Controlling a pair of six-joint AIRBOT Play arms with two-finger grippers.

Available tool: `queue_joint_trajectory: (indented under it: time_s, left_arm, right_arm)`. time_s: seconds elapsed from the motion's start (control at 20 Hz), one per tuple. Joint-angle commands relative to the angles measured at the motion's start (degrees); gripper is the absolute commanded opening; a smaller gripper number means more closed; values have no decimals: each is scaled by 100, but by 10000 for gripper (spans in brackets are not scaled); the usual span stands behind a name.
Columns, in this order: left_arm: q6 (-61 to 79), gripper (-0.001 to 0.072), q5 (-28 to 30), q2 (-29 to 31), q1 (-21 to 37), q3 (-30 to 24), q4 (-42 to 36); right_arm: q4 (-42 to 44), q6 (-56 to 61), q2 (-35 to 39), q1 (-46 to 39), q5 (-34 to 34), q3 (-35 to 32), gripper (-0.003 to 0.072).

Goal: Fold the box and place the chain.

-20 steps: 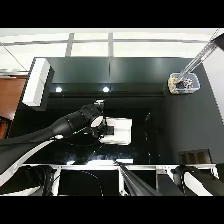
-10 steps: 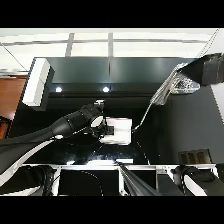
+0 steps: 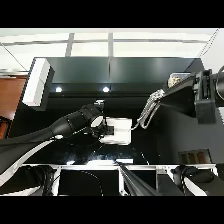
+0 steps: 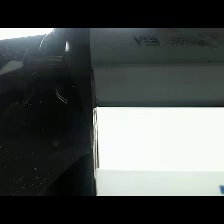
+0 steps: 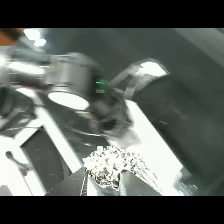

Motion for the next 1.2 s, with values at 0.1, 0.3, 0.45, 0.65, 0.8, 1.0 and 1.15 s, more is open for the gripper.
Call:
queue_joint_trajectory:
  time_s: [0.1, 0.3, 0.45, 0.65, 0.8, 1.0, 1.15]
  left_arm:
    - [2, 27, 2, -4, 4, -2, 2]
    - [2, 27, 2, -4, 4, -2, 2]
    - [2, 27, 2, -4, 4, -2, 2]
    - [2, 27, 2, -4, 4, -2, 2]
    - [2, 27, 2, -4, 4, -2, 2]
    - [2, 27, 2, -4, 4, -2, 2]
    - [2, 27, 2, -4, 4, -2, 2]
  right_arm:
    - [1257, -369, -4, 59, -367, -2, 1]
    - [1464, -470, -11, 59, -772, -2, 1]
    - [1355, -468, -74, 61, -761, -4, 2]
    - [1255, -468, -133, 61, -656, -435, 3]
    - [1250, -470, -133, 61, -763, -1237, 3]
    - [1246, -527, -133, 232, -1126, -2253, 2]
    - [1067, -551, -133, 579, -1578, -2782, 3]
